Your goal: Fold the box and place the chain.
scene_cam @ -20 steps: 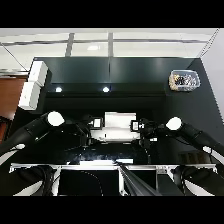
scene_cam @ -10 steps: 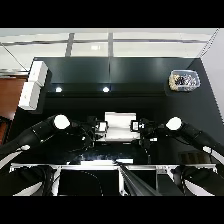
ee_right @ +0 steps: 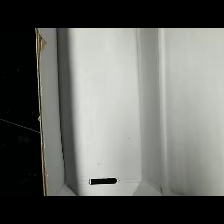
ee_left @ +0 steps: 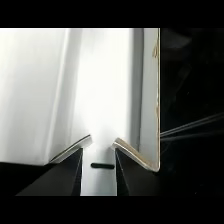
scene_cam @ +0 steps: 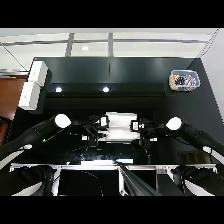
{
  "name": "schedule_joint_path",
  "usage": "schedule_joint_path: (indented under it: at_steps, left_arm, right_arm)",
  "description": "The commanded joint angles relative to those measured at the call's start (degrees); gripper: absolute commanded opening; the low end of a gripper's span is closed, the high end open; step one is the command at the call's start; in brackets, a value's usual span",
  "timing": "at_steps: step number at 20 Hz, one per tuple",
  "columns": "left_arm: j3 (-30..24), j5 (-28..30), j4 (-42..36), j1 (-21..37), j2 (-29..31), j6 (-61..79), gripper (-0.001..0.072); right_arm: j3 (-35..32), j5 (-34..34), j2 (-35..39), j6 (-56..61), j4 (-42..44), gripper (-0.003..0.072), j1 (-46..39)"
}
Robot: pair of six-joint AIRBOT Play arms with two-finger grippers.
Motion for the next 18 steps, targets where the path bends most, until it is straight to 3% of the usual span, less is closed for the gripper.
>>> schedule_joint_path:
  at_steps: [1, 7, 9, 10, 12, 13, 14, 15, 18]
  left_arm:
    - [0.0, -1.51, -5.35, -0.04, -2.64, 0.09, 0.0255]
    - [0.04, -0.7, -4.79, 0.02, -2.36, 1.22, 0.0264]
    - [0.04, -0.63, -4.66, 0.02, -2.36, 2.45, 0.0572]
    - [0.04, -0.52, -4.57, 0.02, -2.36, 2.45, 0.0559]
    - [0.09, -0.85, -2.84, 0.02, -2.34, 2.43, 0.023]
    - [0.09, -1.01, -2.12, 0.02, -2.34, 2.4, 0.0216]
    - [0.09, -0.98, -1.11, 0.15, -1.99, 2.25, 0.0073]
    - [0.09, -1.03, 1.36, 0.66, -0.9, 1.38, 0.0027]
    - [0.09, -1.07, 11.52, 5.68, 5.4, -13.4, 0.0027]
  right_arm:
    - [-0.02, 0.02, 0.0, 0.02, 0.0, 0.048, 0.02]
    - [-0.02, 0.02, 0.0, 0.02, 0.0, 0.048, 0.04]
    - [-0.02, 0.02, 0.0, 0.02, 0.0, 0.048, 0.02]
    - [-0.02, 0.0, 0.0, 0.02, 0.0, 0.048, 0.02]
    - [-0.02, 0.02, 0.0, 0.02, 0.0, 0.048, 0.02]
    - [-0.02, 0.0, 0.0, 0.02, 0.0, 0.048, 0.04]
    - [-0.02, 0.0, 0.0, 0.02, 0.0, 0.048, 0.02]
    - [-0.02, 0.0, 0.0, 0.02, 0.0, 0.048, 0.02]
    - [-0.02, 0.0, 0.0, 0.02, 0.0, 0.048, 0.02]
